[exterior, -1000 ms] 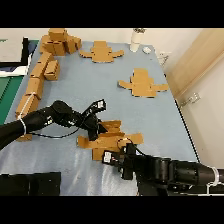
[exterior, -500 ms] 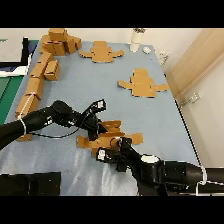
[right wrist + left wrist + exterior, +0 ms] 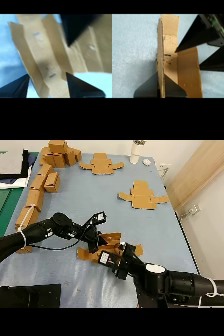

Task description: Fold the box.

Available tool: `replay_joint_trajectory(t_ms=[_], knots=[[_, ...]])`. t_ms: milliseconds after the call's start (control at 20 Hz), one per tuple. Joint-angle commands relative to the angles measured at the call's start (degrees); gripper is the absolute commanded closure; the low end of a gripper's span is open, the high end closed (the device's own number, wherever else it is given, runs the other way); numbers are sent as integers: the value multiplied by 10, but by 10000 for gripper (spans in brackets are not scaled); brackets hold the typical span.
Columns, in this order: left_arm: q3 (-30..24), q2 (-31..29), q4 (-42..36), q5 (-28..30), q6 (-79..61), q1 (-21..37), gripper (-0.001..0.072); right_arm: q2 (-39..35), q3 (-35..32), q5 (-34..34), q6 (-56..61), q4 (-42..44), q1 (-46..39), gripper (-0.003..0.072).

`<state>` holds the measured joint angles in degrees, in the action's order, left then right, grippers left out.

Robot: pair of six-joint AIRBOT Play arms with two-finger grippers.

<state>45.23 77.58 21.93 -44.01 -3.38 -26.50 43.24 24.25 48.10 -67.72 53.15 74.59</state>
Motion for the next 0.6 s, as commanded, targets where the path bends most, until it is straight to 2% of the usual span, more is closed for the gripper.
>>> replay_joint_trajectory(t_ms=[0,200,300,450,550], knots=[[0,0,0,0,0,1,693,-44,-4,25,-36,0,-25,-32],[0,0,0,0,0,1,693,-82,-30,-28,-111,5,-67,-32],[0,0,0,0,0,1,693,-82,-37,-66,-170,50,-105,-32],[0,0,0,0,0,1,693,-82,-37,-115,-361,195,-199,-32],[0,0,0,0,0,1,693,-78,-37,-133,-534,344,-274,-32]])
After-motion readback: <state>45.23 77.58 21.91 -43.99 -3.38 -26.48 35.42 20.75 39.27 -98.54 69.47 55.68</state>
